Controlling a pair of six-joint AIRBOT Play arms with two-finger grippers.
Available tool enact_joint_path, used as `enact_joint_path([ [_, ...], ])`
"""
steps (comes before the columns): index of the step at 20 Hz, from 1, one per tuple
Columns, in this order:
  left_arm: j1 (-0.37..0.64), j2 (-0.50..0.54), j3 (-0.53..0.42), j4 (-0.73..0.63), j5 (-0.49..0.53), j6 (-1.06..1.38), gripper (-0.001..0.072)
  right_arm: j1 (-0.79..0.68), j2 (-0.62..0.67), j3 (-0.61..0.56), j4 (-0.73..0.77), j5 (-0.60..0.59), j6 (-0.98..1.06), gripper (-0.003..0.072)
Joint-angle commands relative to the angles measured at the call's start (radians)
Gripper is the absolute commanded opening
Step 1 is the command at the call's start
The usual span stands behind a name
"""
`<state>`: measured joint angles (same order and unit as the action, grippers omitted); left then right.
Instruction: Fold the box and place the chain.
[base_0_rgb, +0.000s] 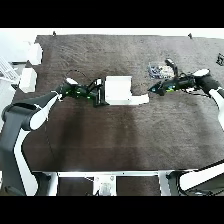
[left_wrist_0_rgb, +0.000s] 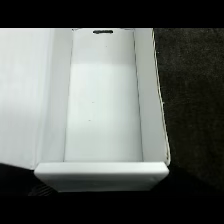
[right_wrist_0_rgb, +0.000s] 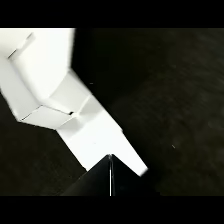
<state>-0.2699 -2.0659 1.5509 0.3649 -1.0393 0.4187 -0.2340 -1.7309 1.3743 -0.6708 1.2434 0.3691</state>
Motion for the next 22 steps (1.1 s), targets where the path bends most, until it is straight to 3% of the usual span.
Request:
enact_joint_path([
  [1, 0.0, 0.001, 0.0, 0.0, 0.0, 0.001, 0.0527, -0.077, -0.01, 0.0, -0.002, -0.01, 0.256, 0.0009],
  [9, 0.0, 0.001, 0.0, 0.0, 0.0, 0.001, 0.0527, -0.078, -0.151, 0.0, -0.107, -0.008, 0.476, 0.0009],
  [22, 0.0, 0.001, 0.0, 0.0, 0.001, 0.001, 0.0527, 0.199, -0.165, 0.024, -0.059, -0.012, 0.546, 0.0009],
])
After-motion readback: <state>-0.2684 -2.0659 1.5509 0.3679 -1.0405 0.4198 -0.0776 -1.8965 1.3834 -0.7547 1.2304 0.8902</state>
